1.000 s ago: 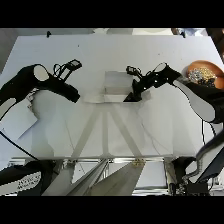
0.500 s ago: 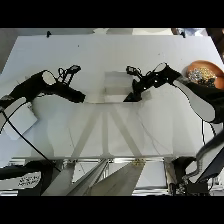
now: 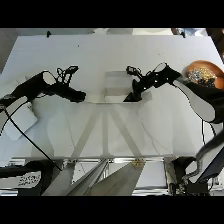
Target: Fold the box and place the chain.
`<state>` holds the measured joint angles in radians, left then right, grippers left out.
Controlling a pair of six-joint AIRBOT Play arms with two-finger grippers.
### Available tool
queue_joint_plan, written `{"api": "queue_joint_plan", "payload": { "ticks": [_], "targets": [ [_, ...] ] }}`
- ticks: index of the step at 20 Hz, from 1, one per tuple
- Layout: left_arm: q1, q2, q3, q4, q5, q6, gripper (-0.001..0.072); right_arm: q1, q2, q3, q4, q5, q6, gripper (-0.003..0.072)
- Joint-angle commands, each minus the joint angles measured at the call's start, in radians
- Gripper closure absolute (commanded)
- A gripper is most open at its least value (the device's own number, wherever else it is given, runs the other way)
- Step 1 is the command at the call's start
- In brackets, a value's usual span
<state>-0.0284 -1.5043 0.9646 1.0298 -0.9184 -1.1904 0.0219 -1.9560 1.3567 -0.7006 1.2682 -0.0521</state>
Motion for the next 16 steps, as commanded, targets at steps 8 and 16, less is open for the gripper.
{"api": "queue_joint_plan", "payload": {
  "ticks": [8, 16],
  "targets": [
    [0.004, 0.042, 0.0, -0.108, -0.034, 0.032, 0.0703, 0.0, 0.0, 0.0, 0.001, 0.0, 0.0, 0.0116],
    [-0.086, -0.045, 0.0, -0.216, 0.057, 0.072, 0.0703, 0.0, 0.0, 0.0, 0.001, 0.0, 0.0, 0.0116]
  ]
}}
